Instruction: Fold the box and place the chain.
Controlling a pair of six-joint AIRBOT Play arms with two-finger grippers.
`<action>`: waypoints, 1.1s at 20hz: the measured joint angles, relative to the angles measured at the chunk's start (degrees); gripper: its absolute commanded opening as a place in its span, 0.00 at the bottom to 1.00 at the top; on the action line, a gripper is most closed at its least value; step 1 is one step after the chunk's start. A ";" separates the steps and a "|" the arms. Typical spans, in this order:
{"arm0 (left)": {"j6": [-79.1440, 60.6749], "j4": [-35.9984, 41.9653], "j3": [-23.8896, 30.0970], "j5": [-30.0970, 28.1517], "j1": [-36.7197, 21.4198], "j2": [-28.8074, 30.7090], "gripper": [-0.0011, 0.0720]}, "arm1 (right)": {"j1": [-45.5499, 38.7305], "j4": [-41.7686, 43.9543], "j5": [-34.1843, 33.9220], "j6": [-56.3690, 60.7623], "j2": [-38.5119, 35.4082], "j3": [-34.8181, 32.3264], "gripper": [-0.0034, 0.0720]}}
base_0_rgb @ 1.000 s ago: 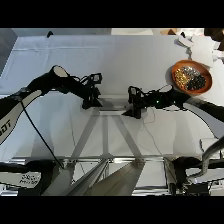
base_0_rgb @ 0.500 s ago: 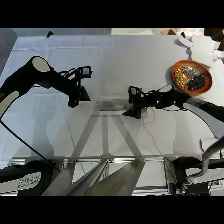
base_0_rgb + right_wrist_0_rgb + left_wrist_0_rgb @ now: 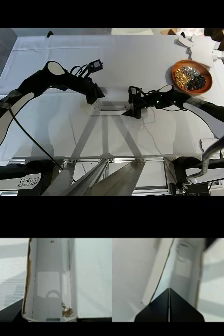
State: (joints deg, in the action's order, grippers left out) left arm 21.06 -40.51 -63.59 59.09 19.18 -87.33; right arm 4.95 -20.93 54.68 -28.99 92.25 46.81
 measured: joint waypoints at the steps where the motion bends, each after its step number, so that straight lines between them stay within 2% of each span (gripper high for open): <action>1: 2.73 0.39 0.02 -2.51 0.09 -1.07 0.03 | 0.00 0.02 0.00 0.02 0.00 0.00 0.73; 4: 8.76 0.96 0.00 -6.54 0.28 -4.02 0.03 | -0.02 0.09 0.00 0.02 0.00 0.00 0.73; 9: 12.63 1.07 0.00 -6.71 0.17 -4.70 0.03 | -0.02 0.02 0.00 0.02 0.00 0.00 0.73; 15: 12.61 0.17 0.02 0.24 -1.95 1.01 0.03 | 0.00 -0.11 0.02 -0.02 0.00 0.00 0.73; 18: 6.54 -2.03 0.00 5.16 -2.43 5.84 0.03 | 0.00 -0.09 0.02 -0.02 0.00 0.00 0.73; 19: 3.32 -3.30 0.00 6.88 -2.49 7.30 0.07 | 0.00 -0.09 0.02 -0.02 0.00 0.00 0.73; 20: 0.33 -4.59 0.04 8.39 -2.58 8.50 0.18 | 0.00 -0.09 0.02 -0.02 0.00 0.00 0.73; 22: -5.07 -6.84 0.79 9.33 -2.67 10.62 0.53 | 0.00 -0.07 0.02 -0.02 -0.02 0.00 0.73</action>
